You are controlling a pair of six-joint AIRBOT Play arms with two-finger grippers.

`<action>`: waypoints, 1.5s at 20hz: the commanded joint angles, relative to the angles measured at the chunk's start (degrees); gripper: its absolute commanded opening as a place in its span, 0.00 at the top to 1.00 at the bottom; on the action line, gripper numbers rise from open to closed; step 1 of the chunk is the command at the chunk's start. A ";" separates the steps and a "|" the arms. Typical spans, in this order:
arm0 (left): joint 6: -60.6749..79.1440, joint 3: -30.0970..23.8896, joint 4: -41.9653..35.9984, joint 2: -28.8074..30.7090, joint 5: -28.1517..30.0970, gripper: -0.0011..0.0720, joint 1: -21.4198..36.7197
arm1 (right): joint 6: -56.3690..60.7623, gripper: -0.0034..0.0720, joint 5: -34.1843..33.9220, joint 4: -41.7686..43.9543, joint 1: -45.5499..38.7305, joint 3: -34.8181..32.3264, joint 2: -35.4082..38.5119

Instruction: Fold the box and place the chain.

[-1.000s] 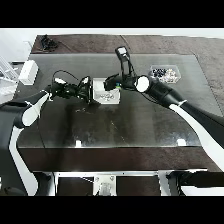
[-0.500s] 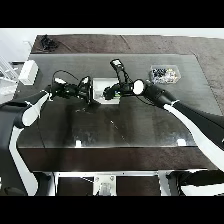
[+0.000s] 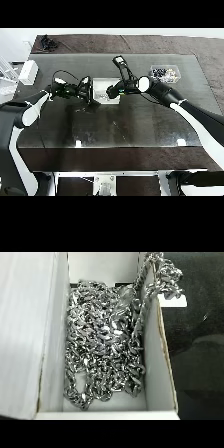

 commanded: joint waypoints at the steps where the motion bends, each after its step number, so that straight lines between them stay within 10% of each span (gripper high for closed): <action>1: 0.02 0.02 0.00 0.00 0.02 0.50 -0.02 | -2.54 0.36 0.17 -3.32 -0.15 0.98 -0.44; 9: 0.02 0.02 0.00 0.00 0.09 0.50 -0.02 | -1.88 0.62 15.02 -2.05 -0.17 1.27 0.70; 12: 0.02 0.02 0.00 0.00 0.07 0.50 -0.02 | -1.73 0.89 18.08 1.81 -0.17 1.07 0.94; 16: 0.00 0.02 0.00 0.00 0.04 0.50 -0.02 | -1.73 0.94 18.38 3.37 -0.13 -1.25 0.96; 25: 0.02 0.02 0.00 0.00 0.04 0.50 -0.02 | -27.04 0.94 -10.80 24.30 -0.13 -17.88 0.96; 30: 0.02 0.02 0.00 0.00 0.04 0.50 -0.02 | -39.56 0.94 -13.53 37.09 -0.13 -18.86 0.63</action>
